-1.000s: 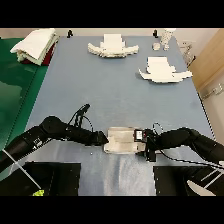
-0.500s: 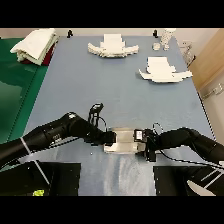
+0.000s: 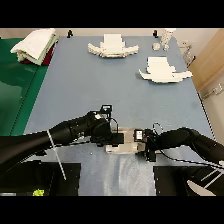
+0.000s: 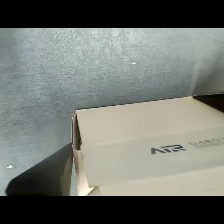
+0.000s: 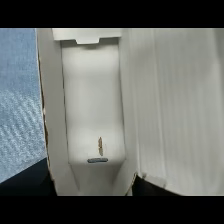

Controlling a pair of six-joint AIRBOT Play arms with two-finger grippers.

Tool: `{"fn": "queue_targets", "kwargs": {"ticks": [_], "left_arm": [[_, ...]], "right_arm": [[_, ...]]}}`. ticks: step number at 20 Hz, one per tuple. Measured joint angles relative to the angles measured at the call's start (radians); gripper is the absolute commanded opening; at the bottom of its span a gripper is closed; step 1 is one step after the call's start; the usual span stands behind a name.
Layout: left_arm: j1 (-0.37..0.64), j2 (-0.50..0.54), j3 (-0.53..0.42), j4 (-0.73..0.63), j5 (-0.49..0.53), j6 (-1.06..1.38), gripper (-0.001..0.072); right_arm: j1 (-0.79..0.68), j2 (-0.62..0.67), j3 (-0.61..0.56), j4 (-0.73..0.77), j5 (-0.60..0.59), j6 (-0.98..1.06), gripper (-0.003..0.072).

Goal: Fold the box.

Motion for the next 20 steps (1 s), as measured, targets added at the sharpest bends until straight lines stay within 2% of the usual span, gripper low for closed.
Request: {"fn": "queue_targets", "kwargs": {"ticks": [7, 8, 10, 11, 19, 20], "left_arm": [[-0.063, -0.087, 0.071, 0.099, -0.074, -0.137, 0.0359], [-0.071, -0.098, 0.076, 0.106, -0.078, -0.149, 0.0291], [-0.083, -0.117, 0.084, 0.122, -0.097, -0.167, 0.0035], [-0.085, -0.122, 0.087, 0.133, -0.109, -0.174, 0.0012], [-0.095, -0.138, 0.097, 0.148, -0.112, -0.189, 0.0017], [-0.095, -0.138, 0.098, 0.146, -0.112, -0.188, 0.0234]], "right_arm": [[0.0, 0.0, 0.0, 0.0, 0.0, 0.0, 0.0514], [0.0, 0.0, 0.0, 0.0, 0.0, 0.0, 0.0514], [0.0, 0.0, 0.0, 0.0, 0.0, 0.0, 0.0514], [0.0, 0.0, 0.0, 0.0, 0.0, 0.001, 0.0514], [0.0, 0.0, 0.0, 0.0, 0.0, 0.001, 0.0515], [0.0, 0.0, 0.0, 0.0, 0.0, 0.001, 0.0515]]}}
